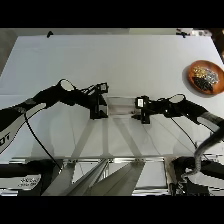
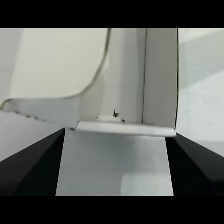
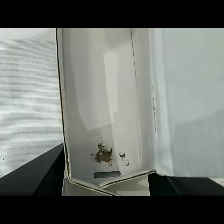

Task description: Fold the box and place the chain.

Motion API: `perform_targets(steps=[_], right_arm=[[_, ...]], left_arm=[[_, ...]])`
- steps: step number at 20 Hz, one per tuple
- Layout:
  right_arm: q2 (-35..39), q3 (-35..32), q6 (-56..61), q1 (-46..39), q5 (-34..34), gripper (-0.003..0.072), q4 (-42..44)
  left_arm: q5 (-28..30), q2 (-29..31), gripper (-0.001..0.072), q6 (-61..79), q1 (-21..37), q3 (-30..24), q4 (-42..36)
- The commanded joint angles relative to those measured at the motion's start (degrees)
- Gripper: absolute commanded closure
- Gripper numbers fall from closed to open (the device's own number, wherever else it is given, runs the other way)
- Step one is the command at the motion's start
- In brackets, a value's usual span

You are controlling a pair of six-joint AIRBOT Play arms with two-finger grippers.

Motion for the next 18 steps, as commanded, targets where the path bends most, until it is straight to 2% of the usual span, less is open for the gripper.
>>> perform_targets(steps=[1, 10, 15, 17, 18], right_arm=[[0.04, 0.00, -0.02, 0.00, 0.11, 0.0285, 0.00], [0.04, 0.00, -0.02, 0.00, 0.11, 0.0285, 0.00], [0.04, 0.00, -0.02, 0.00, 0.11, 0.0285, 0.00], [0.04, 0.00, -0.02, 0.00, 0.11, 0.0285, 0.00], [0.04, 0.00, -0.02, 0.00, 0.11, 0.0285, 0.00]], left_arm=[[0.72, -0.13, -0.0006, 1.03, -0.90, 0.02, -0.07], [0.70, -1.77, 0.0006, 2.84, -3.45, 0.02, 0.11], [1.03, -1.84, 0.0027, 2.82, -3.58, 0.02, 2.67], [1.73, -1.84, 0.0179, 2.82, -3.80, 0.02, 2.69], [1.99, -1.84, 0.0214, 2.82, -3.82, 0.02, 2.67]])
